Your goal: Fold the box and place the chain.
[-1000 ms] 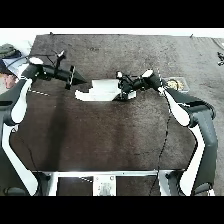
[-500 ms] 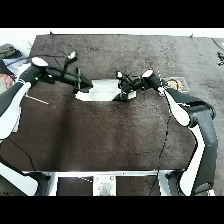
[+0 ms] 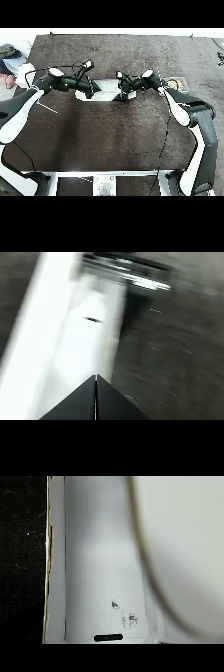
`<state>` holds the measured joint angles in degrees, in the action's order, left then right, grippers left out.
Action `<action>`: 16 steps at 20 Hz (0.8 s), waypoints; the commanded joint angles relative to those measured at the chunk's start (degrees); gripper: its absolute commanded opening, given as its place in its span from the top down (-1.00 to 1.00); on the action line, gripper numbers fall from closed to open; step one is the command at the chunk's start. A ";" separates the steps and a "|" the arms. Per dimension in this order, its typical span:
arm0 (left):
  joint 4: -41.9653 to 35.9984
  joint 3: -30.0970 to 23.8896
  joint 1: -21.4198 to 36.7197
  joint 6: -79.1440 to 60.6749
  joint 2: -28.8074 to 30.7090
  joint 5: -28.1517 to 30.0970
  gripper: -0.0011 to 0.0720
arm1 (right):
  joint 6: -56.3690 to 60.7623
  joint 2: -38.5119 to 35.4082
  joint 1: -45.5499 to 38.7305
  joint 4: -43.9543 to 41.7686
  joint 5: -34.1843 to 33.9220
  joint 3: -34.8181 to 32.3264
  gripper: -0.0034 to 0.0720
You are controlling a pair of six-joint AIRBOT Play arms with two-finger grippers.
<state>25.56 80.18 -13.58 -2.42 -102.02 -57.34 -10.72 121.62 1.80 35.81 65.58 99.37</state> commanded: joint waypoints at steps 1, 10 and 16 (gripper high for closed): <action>-0.17 4.98 -0.48 3.19 -2.43 4.04 0.94 | 0.02 0.02 0.02 -0.04 0.00 0.02 -0.03; 2.78 8.57 -0.48 6.69 -6.84 10.51 0.94 | 0.02 0.02 0.04 -0.04 0.00 0.02 -0.03; 2.91 8.57 -0.57 6.88 -9.33 10.64 0.94 | 0.02 0.02 0.04 -0.04 0.00 0.02 -0.03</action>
<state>28.08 88.66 -14.09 4.10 -110.02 -46.54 -10.70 121.64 1.80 35.79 65.58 99.35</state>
